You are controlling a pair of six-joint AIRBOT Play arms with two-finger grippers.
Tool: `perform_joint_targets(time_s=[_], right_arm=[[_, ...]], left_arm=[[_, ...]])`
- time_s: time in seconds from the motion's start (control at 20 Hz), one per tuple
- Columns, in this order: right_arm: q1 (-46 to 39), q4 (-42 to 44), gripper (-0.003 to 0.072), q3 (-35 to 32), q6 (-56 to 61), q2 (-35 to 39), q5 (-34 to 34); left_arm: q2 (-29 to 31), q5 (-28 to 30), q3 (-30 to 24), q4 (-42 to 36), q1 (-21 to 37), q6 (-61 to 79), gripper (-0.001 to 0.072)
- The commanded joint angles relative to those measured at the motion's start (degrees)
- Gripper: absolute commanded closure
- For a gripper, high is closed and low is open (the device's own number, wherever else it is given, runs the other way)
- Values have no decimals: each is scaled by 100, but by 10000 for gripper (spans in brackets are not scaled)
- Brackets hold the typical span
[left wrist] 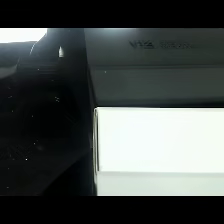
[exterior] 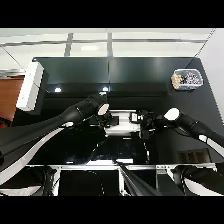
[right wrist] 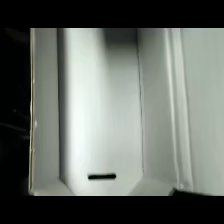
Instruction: Fold the box and place the chain.
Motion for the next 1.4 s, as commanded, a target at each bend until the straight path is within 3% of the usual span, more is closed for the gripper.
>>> perform_joint_targets(time_s=[0.0,0.2,0.25,0.3,0.35,0.4,0.45,0.5,0.85,1.3,1.35], right_arm=[[-2,-396,-20,11,282,444,361],[0,-468,-13,11,330,682,391],[0,-437,136,11,332,682,404],[0,-439,227,11,334,682,428],[0,-437,227,11,334,682,435],[0,-439,319,11,334,682,442],[0,-437,483,11,334,682,455],[0,-393,511,11,334,682,463],[0,1106,511,4,358,273,393],[13,1147,512,4,358,118,407],[13,1150,480,4,367,118,389]], left_arm=[[2,-72,7,44,4,136,686],[2,-114,7,107,4,133,686],[2,-116,7,105,2,133,685],[2,-114,7,107,0,133,685],[2,-114,7,107,0,133,685],[2,-111,7,107,0,133,685],[2,-111,7,107,0,133,685],[2,-111,7,107,0,133,686],[2,-96,7,107,0,133,683],[2,-96,7,107,0,133,683],[2,-96,7,107,0,136,683]])
